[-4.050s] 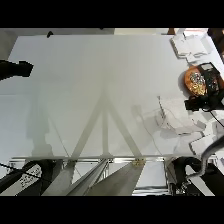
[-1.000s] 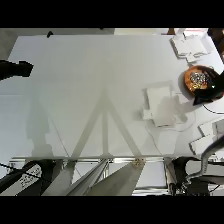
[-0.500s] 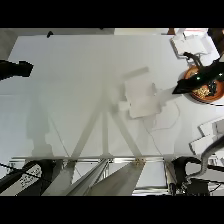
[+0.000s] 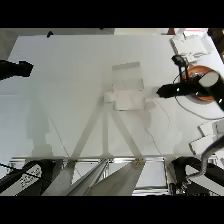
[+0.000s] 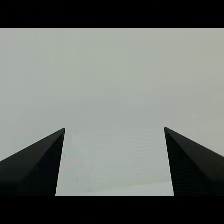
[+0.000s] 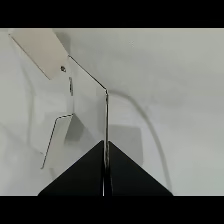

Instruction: Fold the box and place the chain.

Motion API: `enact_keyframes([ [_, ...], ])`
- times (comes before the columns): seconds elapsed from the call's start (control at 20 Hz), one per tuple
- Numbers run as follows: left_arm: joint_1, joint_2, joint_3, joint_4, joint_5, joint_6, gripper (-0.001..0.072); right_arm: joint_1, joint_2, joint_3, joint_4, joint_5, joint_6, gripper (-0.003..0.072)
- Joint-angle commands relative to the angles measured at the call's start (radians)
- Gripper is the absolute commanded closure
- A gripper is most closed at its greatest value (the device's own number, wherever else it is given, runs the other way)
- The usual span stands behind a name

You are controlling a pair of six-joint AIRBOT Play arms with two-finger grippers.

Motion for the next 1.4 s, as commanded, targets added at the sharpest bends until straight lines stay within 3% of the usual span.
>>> enact_keyframes([
  [0.0, 0.000, 0.000, 0.000, 0.000, 0.000, 0.000, 0.0009, 0.077, 0.043, -0.208, 0.104, -0.268, -0.001, 0.0682],
  [0.15, 0.000, 0.000, 0.000, 0.000, 0.000, 0.000, 0.0009, 0.172, 0.043, -0.301, 0.146, -0.397, 0.000, 0.0682],
  [0.4, 0.000, 0.000, 0.000, 0.000, 0.000, 0.000, 0.0009, 0.219, 0.045, -0.308, 0.192, -0.488, 0.000, 0.0681],
  [1.35, 0.000, 0.000, 0.000, 0.000, 0.000, 0.000, 0.0009, 0.219, 0.045, -0.308, 0.190, -0.434, -0.001, 0.0679],
])
